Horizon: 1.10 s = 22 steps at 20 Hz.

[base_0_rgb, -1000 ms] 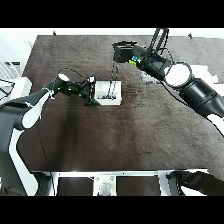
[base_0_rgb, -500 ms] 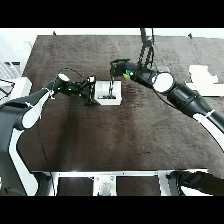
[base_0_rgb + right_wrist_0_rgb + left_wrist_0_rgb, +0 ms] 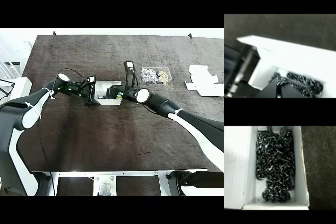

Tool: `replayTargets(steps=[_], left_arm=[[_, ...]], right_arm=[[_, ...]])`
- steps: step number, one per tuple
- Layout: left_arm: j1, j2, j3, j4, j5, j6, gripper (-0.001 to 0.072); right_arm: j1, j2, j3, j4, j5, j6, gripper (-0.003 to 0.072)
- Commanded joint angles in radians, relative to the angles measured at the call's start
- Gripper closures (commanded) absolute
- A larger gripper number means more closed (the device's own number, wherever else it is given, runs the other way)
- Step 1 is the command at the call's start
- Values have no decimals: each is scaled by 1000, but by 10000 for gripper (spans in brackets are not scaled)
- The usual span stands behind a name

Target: Fold the box and place the chain.

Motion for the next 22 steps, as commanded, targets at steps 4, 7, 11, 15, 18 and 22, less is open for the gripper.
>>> replayTargets(steps=[4, 7, 11, 15, 18, 22], left_arm=[[0, 1, 0, 0, 0, 0, 247], [0, 1, 0, 0, 0, 0, 247], [0, 1, 0, 0, 0, 0, 247], [0, 1, 0, 0, 0, 0, 247], [0, 1, 0, 0, 0, 0, 247], [0, 1, 0, 0, 0, 0, 247]], right_arm=[[-2, -49, 3, 3, 10, 2, 441], [-23, 3, 8, -18, 47, -56, 259], [-110, 175, 7, -93, 89, -172, 263], [-256, 309, 23, -154, 109, -290, 344], [-404, 244, 134, -24, 379, -444, 310], [-480, 69, 258, 172, 505, -659, 315]])
